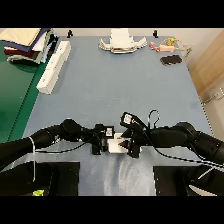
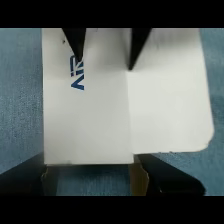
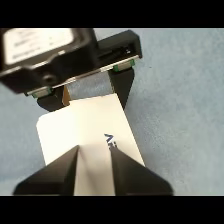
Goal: Fold the box.
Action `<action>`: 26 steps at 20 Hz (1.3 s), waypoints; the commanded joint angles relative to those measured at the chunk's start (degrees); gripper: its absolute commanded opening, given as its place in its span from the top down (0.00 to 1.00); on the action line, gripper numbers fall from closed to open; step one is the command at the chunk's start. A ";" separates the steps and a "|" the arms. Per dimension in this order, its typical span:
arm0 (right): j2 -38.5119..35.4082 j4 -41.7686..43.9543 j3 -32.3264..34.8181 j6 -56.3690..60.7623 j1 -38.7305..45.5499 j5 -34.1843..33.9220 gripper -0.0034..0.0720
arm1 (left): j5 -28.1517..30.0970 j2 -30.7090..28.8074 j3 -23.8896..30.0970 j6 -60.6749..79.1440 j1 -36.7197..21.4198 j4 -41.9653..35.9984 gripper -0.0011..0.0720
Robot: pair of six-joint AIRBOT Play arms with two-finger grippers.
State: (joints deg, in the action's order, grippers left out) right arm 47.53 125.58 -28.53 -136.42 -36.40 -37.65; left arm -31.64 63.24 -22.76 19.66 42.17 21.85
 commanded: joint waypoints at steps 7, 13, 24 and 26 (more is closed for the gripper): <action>-0.31 -7.56 0.57 -10.38 -2.27 -0.83 0.18 | 0.02 -0.02 -0.02 0.02 0.00 0.00 0.28; 1.60 -6.36 0.52 -11.52 -2.25 1.57 0.18 | 0.02 -0.02 -0.02 0.02 0.00 0.00 0.28; 1.31 -13.29 -1.70 -11.47 -2.29 4.20 0.18 | 0.02 -0.02 -0.02 0.02 0.00 0.00 0.28; 1.31 -13.25 -2.38 -11.47 -2.29 4.17 0.18 | 0.02 -0.02 -0.02 0.02 0.00 0.00 0.28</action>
